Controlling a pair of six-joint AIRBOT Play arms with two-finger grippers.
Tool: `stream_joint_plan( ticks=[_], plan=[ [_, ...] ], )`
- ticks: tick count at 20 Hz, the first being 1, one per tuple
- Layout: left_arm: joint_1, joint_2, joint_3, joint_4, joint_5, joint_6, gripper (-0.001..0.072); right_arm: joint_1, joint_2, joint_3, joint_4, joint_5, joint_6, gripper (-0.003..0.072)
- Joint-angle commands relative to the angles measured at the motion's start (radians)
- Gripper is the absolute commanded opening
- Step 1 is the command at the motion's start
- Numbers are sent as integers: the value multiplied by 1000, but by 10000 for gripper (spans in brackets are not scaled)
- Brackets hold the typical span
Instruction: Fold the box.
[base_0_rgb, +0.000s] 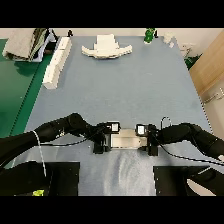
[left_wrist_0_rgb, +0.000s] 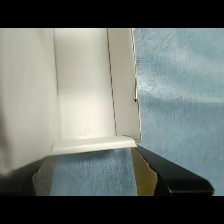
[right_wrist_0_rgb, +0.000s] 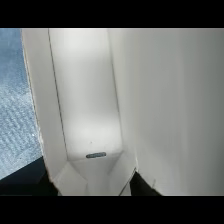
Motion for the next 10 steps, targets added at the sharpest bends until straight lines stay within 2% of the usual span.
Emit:
stream_joint_plan(
  ticks=[1,4,10],
  plan=[
    [-8,0,-1,-23,-2,-1,685,0,1,0,0,0,0,567],
    [-8,-1,-10,-53,14,-2,685,0,1,0,0,0,1,566],
    [-53,0,-51,-63,121,-8,685,0,1,0,0,0,0,566]
  ],
)
